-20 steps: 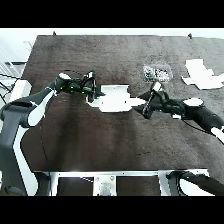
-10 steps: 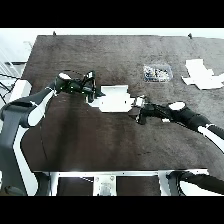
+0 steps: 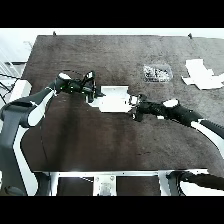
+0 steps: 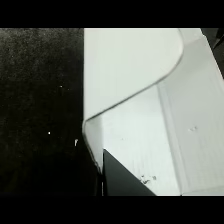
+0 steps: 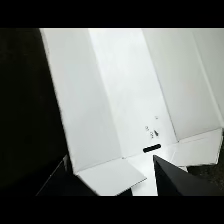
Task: Fold the box and place the chain.
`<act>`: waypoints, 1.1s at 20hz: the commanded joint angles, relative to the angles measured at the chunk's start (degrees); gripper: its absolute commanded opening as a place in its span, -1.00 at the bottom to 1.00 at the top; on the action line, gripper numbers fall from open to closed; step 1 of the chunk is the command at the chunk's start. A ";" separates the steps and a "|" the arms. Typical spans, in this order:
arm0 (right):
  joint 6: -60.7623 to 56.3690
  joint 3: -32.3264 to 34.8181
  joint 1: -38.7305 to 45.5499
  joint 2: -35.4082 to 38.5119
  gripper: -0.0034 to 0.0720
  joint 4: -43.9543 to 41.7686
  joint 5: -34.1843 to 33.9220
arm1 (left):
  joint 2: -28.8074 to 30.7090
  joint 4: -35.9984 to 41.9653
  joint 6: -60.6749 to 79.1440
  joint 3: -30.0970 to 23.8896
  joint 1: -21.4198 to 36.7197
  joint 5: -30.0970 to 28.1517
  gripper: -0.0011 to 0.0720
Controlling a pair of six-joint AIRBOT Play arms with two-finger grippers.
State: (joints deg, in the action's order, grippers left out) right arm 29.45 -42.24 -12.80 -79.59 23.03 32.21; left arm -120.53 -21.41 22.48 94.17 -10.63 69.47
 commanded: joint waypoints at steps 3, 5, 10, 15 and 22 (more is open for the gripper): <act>-0.39 -3.23 -0.17 -2.51 0.78 -0.52 -0.98 | -0.02 0.07 0.00 -0.02 -0.02 0.13 -0.92; -2.51 -8.11 2.29 -2.51 0.78 -0.52 -1.05 | -0.02 0.04 0.00 -0.02 -0.02 0.11 -0.92; -2.47 -10.34 3.93 -2.67 0.78 -0.50 0.79 | -0.02 0.04 0.00 -0.02 -0.02 0.11 -0.92; -3.96 -11.89 4.92 -5.84 0.78 -0.48 6.97 | -0.02 0.04 0.00 -0.02 -0.02 0.11 -0.92; -5.42 -12.00 5.66 -6.67 0.78 1.46 10.97 | -0.02 0.04 0.00 -0.02 -0.02 0.11 -0.92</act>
State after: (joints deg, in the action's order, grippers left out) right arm 24.60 -54.06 -7.35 -85.80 23.59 41.78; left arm -120.55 -21.39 22.48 94.17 -10.61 69.63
